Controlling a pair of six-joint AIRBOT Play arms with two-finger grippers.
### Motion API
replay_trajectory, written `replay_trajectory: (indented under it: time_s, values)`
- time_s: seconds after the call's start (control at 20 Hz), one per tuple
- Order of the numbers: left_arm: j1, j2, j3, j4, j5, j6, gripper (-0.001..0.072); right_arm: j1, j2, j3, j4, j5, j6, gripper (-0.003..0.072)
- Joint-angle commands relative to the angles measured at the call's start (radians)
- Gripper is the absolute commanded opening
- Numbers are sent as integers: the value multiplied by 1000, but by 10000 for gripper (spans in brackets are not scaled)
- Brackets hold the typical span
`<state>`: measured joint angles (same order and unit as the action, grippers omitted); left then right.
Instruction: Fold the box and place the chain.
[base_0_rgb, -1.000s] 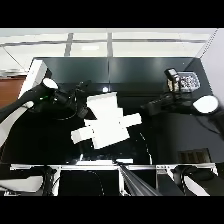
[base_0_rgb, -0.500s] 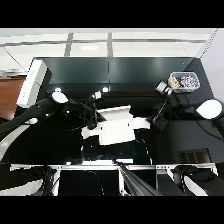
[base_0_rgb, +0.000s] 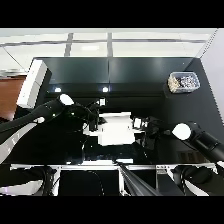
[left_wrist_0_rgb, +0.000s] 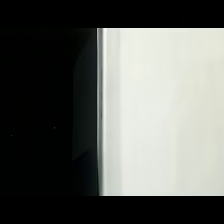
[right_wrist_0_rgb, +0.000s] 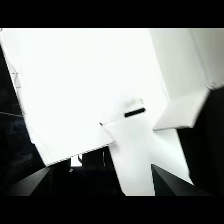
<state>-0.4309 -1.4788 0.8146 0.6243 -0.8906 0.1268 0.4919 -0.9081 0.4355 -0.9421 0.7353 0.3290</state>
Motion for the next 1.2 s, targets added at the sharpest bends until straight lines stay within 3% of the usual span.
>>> replay_trajectory:
  time_s: [0.0,0.35,0.55,0.8,1.15]
  values:
    - [-5,-3,0,29,12,6,26,68,-39,-21,1,-45,-34,698]
    - [-5,-3,0,29,11,3,26,115,-90,-16,106,-179,-34,698]
    - [-5,-3,0,22,4,0,26,108,-74,64,24,-140,-30,698]
    - [-5,-3,0,22,-3,0,26,47,-76,96,47,-135,-81,698]
    - [-5,-3,0,22,-4,0,26,-84,-155,97,391,-51,-448,697]
